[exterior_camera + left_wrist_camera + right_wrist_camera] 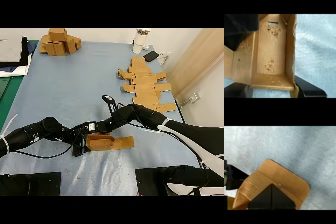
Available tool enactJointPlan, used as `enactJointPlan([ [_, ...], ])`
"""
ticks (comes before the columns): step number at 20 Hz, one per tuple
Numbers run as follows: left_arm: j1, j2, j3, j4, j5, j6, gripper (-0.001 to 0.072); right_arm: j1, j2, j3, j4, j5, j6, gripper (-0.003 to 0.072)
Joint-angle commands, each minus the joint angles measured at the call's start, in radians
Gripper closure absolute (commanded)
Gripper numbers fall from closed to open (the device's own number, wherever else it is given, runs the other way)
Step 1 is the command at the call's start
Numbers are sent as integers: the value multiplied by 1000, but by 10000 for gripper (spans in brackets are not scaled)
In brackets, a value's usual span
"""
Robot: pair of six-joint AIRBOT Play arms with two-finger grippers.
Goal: Fold the box.
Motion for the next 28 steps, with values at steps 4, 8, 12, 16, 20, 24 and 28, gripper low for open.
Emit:
enactJointPlan([
  [4, 0, 0, 0, 0, 0, 0, 187, 10, -3, 1, -34, 2, -1, 685],
  [8, 0, 0, 0, 0, 0, 0, 187, -2, 48, 31, -146, -23, -1, 685],
  [12, 0, 0, 0, 0, 0, 0, 187, -19, 249, 50, -398, -178, 10, 685],
  [16, 0, 0, 0, 0, 0, 0, 187, -13, 445, -66, -373, -454, -269, 682],
  [20, 0, 0, 0, 0, 0, 0, 187, -14, 492, -231, -365, -465, -547, 61],
  [24, 0, 0, 0, 0, 0, 0, 186, -14, 447, -263, -388, -263, -738, 61],
  [28, 0, 0, 0, 0, 0, 0, 187, -14, 433, -263, -300, -162, -834, 61],
])
